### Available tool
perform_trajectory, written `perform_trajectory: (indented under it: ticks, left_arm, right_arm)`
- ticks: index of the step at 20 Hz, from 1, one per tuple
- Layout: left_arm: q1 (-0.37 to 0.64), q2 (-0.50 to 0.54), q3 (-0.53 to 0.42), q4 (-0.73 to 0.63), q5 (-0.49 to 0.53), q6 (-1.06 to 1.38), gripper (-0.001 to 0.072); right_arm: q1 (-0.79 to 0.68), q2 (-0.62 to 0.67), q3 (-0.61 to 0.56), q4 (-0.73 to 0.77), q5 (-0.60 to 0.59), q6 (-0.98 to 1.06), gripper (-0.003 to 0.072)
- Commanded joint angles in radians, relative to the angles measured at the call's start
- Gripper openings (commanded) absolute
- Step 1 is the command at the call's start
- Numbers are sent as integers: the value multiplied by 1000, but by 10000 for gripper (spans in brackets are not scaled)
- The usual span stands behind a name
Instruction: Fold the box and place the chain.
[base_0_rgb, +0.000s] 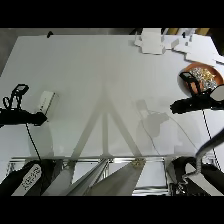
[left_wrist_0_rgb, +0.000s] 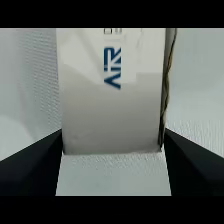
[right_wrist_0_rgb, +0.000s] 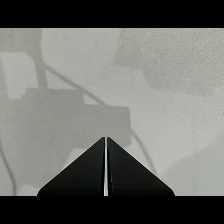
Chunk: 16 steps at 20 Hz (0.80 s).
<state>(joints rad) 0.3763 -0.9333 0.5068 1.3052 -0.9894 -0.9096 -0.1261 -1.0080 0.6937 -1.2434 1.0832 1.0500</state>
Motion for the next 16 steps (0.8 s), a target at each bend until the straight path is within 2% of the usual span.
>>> perform_trajectory:
  ticks: [1, 4, 13, 16]
  left_arm:
    - [3, -10, 0, 39, -25, -80, 698]
    - [2, 47, 0, 65, -21, -85, 695]
    - [2, 406, 0, 35, -32, -85, 694]
    - [2, 451, 0, 34, -32, -85, 694]
  right_arm:
    - [-1, 0, 0, 0, 1, 0, 16]
    - [-1, 0, 0, 0, 0, 0, 16]
    - [-1, 0, 0, 0, 1, 0, 16]
    - [-1, 0, 0, 0, 1, 0, 16]
